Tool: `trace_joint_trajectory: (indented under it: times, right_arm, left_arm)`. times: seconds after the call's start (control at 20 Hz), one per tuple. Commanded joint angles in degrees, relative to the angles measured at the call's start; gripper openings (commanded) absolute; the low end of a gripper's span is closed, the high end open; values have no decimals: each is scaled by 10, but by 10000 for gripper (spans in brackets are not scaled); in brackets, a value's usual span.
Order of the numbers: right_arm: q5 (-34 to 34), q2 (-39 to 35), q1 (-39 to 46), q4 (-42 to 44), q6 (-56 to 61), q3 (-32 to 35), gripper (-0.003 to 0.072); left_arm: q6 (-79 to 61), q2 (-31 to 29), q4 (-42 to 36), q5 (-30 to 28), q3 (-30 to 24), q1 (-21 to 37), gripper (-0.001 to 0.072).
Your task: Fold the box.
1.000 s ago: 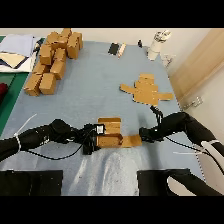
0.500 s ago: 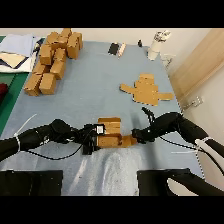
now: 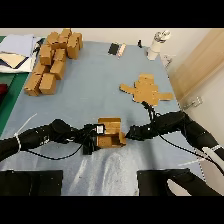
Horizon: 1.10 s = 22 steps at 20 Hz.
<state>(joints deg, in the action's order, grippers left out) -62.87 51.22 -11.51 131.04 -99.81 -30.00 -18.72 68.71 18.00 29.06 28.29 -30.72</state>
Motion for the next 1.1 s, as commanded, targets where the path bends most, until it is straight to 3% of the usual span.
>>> trace_joint_trajectory:
  times: [0.0,0.2,0.3,0.35,0.6,0.95,1.05]
  right_arm:
    - [16,-8,-31,6,13,-2,178]
    - [45,0,-68,-3,25,-2,187]
    - [60,17,-91,-19,45,-2,305]
    - [65,25,-104,-26,56,-5,305]
    - [61,50,-196,-193,209,-71,365]
    - [-80,181,-344,-410,478,-228,364]
    - [-122,231,-375,-428,516,-275,364]
  left_arm:
    - [0,0,0,0,0,0,527]
    - [0,0,0,0,0,0,527]
    - [0,0,0,0,0,0,527]
    - [0,0,0,0,0,0,528]
    - [0,0,0,0,0,0,527]
    - [0,0,0,0,0,0,527]
    - [0,0,0,0,0,0,527]
